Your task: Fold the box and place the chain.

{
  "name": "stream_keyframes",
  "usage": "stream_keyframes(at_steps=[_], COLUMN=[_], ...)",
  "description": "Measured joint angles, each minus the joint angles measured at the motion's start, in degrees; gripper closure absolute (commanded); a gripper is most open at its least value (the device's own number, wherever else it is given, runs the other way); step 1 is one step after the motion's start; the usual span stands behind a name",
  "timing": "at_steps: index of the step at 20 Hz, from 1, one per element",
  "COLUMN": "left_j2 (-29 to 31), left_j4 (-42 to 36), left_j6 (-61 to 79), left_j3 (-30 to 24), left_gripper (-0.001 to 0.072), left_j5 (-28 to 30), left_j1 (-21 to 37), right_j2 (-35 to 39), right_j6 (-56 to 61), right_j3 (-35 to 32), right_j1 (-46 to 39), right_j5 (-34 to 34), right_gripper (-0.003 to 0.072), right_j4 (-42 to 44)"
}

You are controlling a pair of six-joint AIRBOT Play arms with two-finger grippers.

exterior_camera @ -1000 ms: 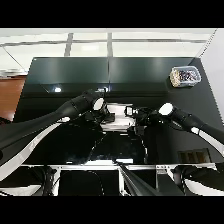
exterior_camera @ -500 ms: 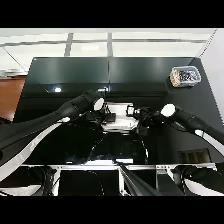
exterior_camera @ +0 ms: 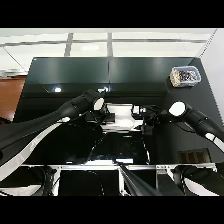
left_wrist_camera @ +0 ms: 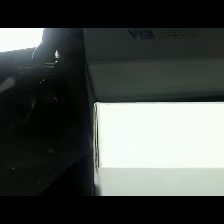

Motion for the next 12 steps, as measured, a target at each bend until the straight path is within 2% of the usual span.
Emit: stream_keyframes(at_steps=[6,7,8,9,12], left_j2=[0.0,0.0,0.0,0.0,0.0], left_j4=[0.0,0.0,0.0,0.0,-0.1], left_j6=[0.0,0.0,0.0,0.0,0.1], left_j3=[0.0,0.0,0.0,0.0,0.0], left_gripper=[0.0683,0.0683,0.0683,0.0683,0.0683], left_j5=[0.0,0.0,0.0,0.0,0.0], left_j1=[0.0,0.0,0.0,0.0,0.0], right_j2=[-0.9,-1.0,-1.1,-1.2,-1.0], right_j6=[-3.6,-3.8,-4.0,-4.0,-3.9], right_j3=[0.0,0.0,0.0,0.0,0.0], right_j1=[1.3,1.5,1.7,1.7,1.9], right_j5=[-1.4,-1.6,-1.8,-2.0,-3.0], right_gripper=[0.0381,0.0361,0.0254,0.0048,0.0034], right_j4=[3.2,3.3,3.5,3.6,3.6])
